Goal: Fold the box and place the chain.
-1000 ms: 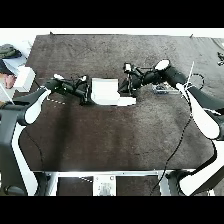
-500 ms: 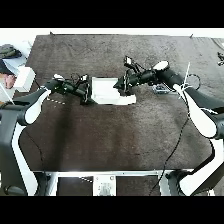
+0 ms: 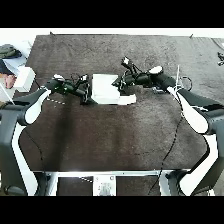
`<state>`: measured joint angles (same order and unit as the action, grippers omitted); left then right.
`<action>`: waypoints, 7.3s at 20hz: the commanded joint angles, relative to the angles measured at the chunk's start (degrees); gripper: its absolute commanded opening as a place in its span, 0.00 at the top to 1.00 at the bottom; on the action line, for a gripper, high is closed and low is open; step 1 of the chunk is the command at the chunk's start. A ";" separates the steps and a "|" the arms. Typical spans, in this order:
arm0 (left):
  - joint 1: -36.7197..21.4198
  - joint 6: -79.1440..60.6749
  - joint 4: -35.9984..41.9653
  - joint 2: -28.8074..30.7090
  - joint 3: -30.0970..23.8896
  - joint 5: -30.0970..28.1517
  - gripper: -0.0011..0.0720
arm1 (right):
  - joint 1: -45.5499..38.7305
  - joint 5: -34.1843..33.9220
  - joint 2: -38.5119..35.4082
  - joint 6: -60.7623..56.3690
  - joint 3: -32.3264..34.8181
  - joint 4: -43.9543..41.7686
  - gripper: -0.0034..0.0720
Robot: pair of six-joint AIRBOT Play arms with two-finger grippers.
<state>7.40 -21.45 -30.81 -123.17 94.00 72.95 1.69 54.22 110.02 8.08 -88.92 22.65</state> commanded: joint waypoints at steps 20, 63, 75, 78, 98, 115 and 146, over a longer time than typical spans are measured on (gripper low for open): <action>-0.07 0.00 0.22 -0.04 -0.02 -0.11 0.65 | 0.02 -1.90 -7.08 -0.61 -0.11 14.08 0.71; -0.07 0.00 0.22 -0.04 -0.02 -0.11 0.65 | 6.95 1.20 -1.09 -5.31 0.44 28.09 0.64; -0.07 0.00 0.22 -0.04 0.00 -0.09 0.65 | 6.93 -0.13 -1.09 -1.64 0.44 27.04 0.21; -0.07 0.00 0.22 -0.04 0.00 -0.09 0.65 | 6.93 -0.26 -1.09 -1.66 0.44 27.04 0.21; -0.07 0.00 0.22 -0.04 0.00 -0.09 0.65 | 6.80 -1.07 -1.40 -5.57 0.42 30.69 0.19; -0.07 0.00 0.22 -0.04 -0.02 -0.11 0.65 | -8.98 12.04 -13.16 -60.02 3.28 38.60 0.98; -0.07 0.00 0.22 -0.04 0.00 -0.11 0.65 | -2.86 -0.35 -7.43 -52.17 11.93 8.74 0.28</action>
<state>7.38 -21.45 -30.57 -123.20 94.02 72.84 -3.03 55.55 102.72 -42.52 -76.01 28.01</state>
